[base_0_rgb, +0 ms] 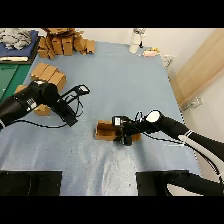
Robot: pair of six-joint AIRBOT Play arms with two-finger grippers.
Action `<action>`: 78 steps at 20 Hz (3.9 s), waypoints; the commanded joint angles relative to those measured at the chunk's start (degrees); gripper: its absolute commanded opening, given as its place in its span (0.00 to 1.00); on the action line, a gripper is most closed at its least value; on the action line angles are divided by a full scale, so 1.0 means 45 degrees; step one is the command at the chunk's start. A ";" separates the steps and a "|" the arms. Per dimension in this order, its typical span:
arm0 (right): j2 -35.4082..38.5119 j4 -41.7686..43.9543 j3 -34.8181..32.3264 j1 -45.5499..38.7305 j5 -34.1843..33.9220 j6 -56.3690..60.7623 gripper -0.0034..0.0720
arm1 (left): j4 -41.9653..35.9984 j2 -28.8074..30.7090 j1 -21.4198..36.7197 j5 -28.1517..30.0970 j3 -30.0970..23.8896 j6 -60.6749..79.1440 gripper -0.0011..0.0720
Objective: Fold the box.
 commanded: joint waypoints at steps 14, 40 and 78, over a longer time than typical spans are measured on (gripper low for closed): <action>-0.0015 -0.0102 0.0000 0.0010 0.0427 -0.1010 0.73 | -0.3002 0.0010 -0.0471 0.1379 -0.1914 0.5008 0.07; -0.0253 -0.0238 0.0000 0.0010 0.0335 -0.1001 0.72 | -1.1720 0.0010 0.2113 -0.0903 -0.3691 1.7291 0.96; -0.0253 -0.0238 0.0024 0.0010 0.0316 -0.1005 0.73 | -1.2993 -0.0801 -0.1418 0.5139 -0.4906 1.6495 0.97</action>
